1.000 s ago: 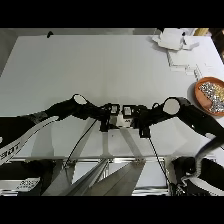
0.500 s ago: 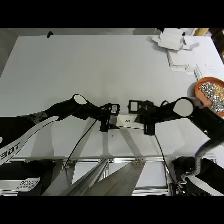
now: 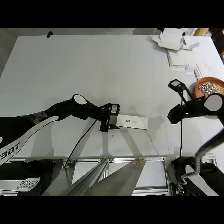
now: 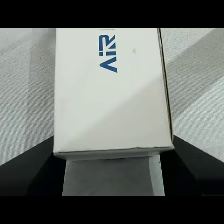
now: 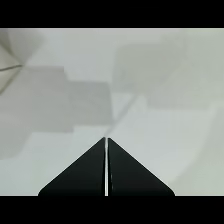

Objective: Fold the box and place the chain.

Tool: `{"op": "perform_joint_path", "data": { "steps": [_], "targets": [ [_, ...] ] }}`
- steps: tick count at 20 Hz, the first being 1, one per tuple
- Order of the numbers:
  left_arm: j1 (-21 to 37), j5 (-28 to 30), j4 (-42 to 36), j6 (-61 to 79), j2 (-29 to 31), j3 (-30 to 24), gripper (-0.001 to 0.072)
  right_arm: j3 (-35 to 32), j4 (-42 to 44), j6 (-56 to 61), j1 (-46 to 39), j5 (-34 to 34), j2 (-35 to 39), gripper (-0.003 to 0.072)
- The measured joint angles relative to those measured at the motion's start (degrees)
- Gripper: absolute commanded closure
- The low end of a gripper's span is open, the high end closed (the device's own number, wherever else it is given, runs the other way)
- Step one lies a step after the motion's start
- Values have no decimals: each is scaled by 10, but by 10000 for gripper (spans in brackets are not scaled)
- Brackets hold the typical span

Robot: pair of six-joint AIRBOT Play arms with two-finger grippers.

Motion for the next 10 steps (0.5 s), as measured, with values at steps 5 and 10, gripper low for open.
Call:
{"op": "perform_joint_path", "data": {
  "steps": [5,10],
  "targets": [
    [0,0,0,0,0,0,437,-7,-10,35,-45,8,1,664],
    [0,0,0,0,0,0,438,-8,-11,42,-54,10,1,664]
  ]
}}
